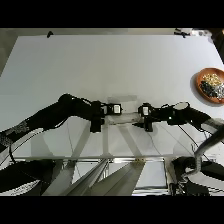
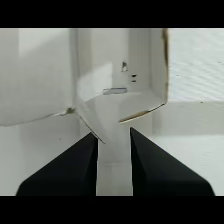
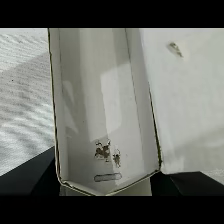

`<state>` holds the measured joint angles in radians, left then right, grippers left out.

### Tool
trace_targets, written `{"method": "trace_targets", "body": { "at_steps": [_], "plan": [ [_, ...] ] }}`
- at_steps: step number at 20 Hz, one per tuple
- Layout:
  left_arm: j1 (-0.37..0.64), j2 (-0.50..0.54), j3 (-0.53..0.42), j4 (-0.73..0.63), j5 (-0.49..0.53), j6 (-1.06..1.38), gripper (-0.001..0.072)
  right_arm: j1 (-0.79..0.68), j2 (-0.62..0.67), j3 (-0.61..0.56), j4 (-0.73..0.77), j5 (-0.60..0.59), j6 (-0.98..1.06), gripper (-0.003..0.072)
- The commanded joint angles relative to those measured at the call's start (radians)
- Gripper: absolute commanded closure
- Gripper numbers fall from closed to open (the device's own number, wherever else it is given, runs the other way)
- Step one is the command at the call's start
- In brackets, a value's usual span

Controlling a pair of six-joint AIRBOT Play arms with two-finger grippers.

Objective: Fold the box and place the chain.

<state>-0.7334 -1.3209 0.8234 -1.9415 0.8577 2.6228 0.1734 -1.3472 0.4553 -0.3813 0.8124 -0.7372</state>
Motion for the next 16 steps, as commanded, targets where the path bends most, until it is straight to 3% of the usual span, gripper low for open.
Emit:
{"method": "trace_targets", "body": {
  "at_steps": [1, 8, 11, 13, 16],
  "plan": [
    [-0.029, 0.000, 0.000, -0.014, 0.019, 0.002, 0.0509, 0.000, 0.000, 0.001, 0.000, 0.000, 0.000, 0.0280],
    [-0.045, -0.002, 0.000, -0.019, -0.107, -0.005, 0.0509, 0.000, 0.000, 0.001, 0.000, 0.000, 0.000, 0.0280],
    [-0.047, -0.012, 0.000, -0.023, -0.114, -0.005, 0.0520, 0.000, 0.000, 0.001, 0.000, 0.000, 0.000, 0.0280],
    [-0.048, -0.016, 0.000, -0.026, -0.114, -0.005, 0.0579, 0.000, 0.000, 0.001, 0.000, 0.000, 0.000, 0.0280],
    [-0.048, -0.018, 0.000, -0.041, -0.124, -0.005, 0.0579, 0.000, 0.000, 0.001, 0.000, 0.000, 0.000, 0.0280]
  ]
}}
